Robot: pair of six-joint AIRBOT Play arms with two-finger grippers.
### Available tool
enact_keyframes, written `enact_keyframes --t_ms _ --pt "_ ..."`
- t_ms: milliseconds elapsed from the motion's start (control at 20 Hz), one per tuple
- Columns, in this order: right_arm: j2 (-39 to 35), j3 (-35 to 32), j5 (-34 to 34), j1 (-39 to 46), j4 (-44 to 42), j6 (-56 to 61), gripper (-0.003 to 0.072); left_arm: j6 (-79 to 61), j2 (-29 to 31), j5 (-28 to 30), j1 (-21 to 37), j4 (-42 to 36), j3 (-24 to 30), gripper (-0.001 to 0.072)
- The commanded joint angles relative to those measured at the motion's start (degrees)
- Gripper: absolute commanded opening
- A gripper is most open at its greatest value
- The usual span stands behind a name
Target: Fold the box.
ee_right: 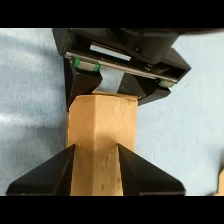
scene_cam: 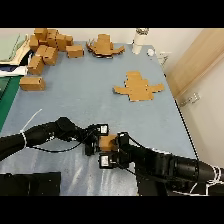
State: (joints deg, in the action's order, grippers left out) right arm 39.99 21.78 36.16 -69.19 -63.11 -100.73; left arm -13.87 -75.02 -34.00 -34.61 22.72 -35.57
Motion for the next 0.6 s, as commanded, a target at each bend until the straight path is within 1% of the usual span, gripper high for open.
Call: enact_keyframes --t_ms 0,150,200,250,350,550 --pt "0.0 0.0 0.8 -0.8 2.8 2.3 0.0371 0.0 0.0 0.0 0.0 0.0 0.0 0.0471" --pt "0.0 0.0 1.0 -0.8 3.1 2.3 0.0356 0.0 0.0 0.0 0.0 0.0 0.0 0.0471" --pt "0.0 0.0 1.0 -0.8 3.1 2.3 0.0306 0.0 0.0 0.0 0.0 0.0 0.0 0.0472" --pt "0.0 0.0 1.0 -0.8 3.1 2.4 0.0272 0.0 0.0 0.0 0.0 0.0 0.0 0.0471" --pt "-0.1 0.0 1.0 -0.8 3.0 2.4 0.0258 0.0 0.0 0.0 0.0 0.0 0.0 0.0471" --pt "-0.2 0.1 0.9 -0.8 2.9 2.4 0.0258 0.0 0.0 0.0 0.0 0.0 0.0 0.0471"
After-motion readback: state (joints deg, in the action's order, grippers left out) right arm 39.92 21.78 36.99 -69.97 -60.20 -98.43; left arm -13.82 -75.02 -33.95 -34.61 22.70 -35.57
